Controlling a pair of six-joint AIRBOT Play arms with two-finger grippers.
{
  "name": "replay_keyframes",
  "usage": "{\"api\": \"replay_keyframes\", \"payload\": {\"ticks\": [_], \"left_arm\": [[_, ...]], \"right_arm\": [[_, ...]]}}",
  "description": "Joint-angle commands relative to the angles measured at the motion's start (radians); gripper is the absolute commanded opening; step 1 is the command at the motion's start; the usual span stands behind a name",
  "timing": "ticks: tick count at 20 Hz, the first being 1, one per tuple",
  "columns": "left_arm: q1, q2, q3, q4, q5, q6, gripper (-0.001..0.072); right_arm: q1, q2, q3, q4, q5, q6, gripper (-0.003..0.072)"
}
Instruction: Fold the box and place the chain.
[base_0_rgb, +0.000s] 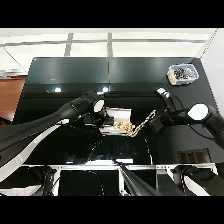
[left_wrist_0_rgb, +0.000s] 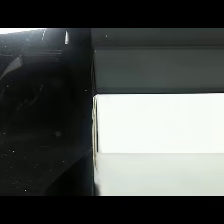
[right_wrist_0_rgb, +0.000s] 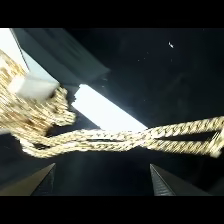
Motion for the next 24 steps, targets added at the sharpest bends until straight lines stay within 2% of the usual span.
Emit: {"api": "replay_keyframes", "payload": {"ticks": [1, 4, 10, 21, 24], "left_arm": [[0.0, 0.0, 0.0, 0.0, 0.0, 0.0, 0.0029], [0.0, 0.0, 0.0, 0.001, 0.004, 0.0, 0.0029], [0.0, 0.0, 0.0, 0.0, 0.0, 0.0, 0.0029], [0.0, 0.0, 0.0, 0.0, 0.002, 0.0, 0.0029], [0.0, 0.0, 0.0, 0.0, 0.002, 0.0, 0.0029]], "right_arm": [[0.04, -0.001, -0.039, -0.039, -0.129, -0.327, 0.0704], [0.025, -0.026, -0.039, 0.018, -0.146, -0.461, 0.0703], [0.026, -0.12, -0.039, 0.172, -0.074, -0.785, 0.0704], [0.063, -0.187, -0.039, 0.182, -0.05, -0.983, 0.0704], [0.11, -0.197, -0.039, 0.183, -0.098, -0.993, 0.0704]]}}
